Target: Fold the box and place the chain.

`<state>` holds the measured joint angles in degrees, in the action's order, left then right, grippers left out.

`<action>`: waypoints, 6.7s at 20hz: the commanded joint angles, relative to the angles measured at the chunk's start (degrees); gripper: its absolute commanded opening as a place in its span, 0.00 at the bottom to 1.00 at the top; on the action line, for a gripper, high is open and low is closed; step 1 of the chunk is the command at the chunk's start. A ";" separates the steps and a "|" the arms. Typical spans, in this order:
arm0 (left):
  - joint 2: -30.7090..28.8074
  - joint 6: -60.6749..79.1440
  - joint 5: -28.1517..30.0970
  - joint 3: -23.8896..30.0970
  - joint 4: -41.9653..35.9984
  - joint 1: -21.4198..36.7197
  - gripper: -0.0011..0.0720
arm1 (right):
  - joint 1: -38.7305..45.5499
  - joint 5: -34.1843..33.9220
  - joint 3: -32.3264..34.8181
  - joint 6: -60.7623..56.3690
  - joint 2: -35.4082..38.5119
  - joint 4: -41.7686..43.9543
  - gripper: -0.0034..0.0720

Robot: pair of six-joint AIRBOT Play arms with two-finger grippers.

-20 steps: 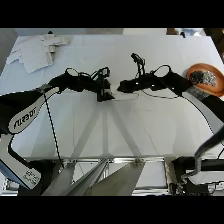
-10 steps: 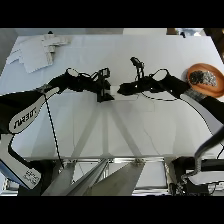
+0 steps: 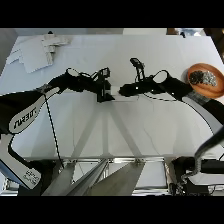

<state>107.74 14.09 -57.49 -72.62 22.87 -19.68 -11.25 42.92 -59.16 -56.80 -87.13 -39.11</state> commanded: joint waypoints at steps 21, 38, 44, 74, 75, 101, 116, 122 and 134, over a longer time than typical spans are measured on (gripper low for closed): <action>-0.04 0.20 0.26 0.00 0.48 0.04 0.39 | 9.09 0.81 10.71 10.99 2.16 4.50 0.05; -0.04 0.20 0.24 0.00 0.50 0.04 0.39 | 9.70 -3.52 10.51 10.82 21.92 4.70 0.06; -0.04 0.20 0.26 0.00 0.48 0.04 0.39 | 17.35 -5.57 7.65 8.26 29.42 -9.01 0.06; -19.96 -13.18 9.64 0.00 -1.38 -0.20 0.03 | 23.10 -1.81 5.03 -10.67 33.14 -43.17 0.06; -22.21 -13.81 12.57 -0.02 -1.38 -0.09 0.03 | 23.10 -1.81 5.03 -10.67 33.14 -43.17 0.06; -24.39 -93.00 17.46 1.03 54.95 22.73 0.03 | 23.10 -1.84 5.03 -10.67 33.14 -43.17 0.06; -11.17 -92.63 20.06 1.14 54.53 21.38 0.57 | 23.10 -1.84 5.03 -10.67 33.14 -43.17 0.06; -13.92 -91.43 13.55 1.09 57.75 21.49 0.98 | 23.10 -1.84 5.03 -10.67 33.14 -43.17 0.06; -35.23 -91.17 11.28 1.09 51.93 21.38 0.97 | 23.10 -1.84 5.03 -10.67 33.14 -43.17 0.06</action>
<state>78.83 -77.17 -46.00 -71.48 78.41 1.74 11.84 41.08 -54.11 -67.44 -54.04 -82.28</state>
